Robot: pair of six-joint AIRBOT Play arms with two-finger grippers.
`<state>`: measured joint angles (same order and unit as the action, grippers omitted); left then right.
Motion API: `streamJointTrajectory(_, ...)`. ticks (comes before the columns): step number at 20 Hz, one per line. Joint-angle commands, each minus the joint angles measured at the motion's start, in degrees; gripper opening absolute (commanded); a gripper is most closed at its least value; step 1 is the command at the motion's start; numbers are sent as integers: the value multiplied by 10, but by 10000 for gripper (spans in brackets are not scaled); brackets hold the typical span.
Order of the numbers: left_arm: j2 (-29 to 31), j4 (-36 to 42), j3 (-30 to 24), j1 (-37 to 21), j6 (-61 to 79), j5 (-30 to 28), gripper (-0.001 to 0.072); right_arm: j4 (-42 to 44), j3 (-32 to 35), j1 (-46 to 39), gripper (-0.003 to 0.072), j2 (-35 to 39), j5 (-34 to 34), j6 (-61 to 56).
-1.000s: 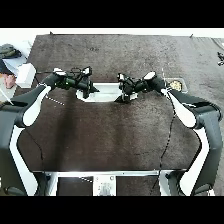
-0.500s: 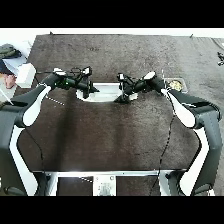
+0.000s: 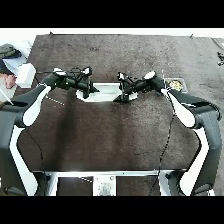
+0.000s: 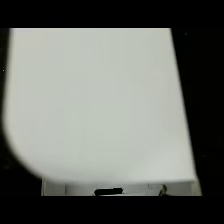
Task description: Fold the box and place the chain.
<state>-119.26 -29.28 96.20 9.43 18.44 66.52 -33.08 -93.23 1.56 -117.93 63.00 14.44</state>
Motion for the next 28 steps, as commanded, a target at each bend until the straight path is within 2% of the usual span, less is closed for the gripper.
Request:
streamJointTrajectory(1,0,0,0,0,0,0,12,0,0,0,546,-1,-5,-1)
streamJointTrajectory(7,0,0,0,0,0,0,12,3,0,0,546,-9,-5,-1)
streamJointTrajectory(11,0,0,0,0,0,0,12,10,0,0,376,-10,-11,-1)
streamJointTrajectory(28,0,0,0,0,0,0,12,8,0,0,393,-10,-13,-1)
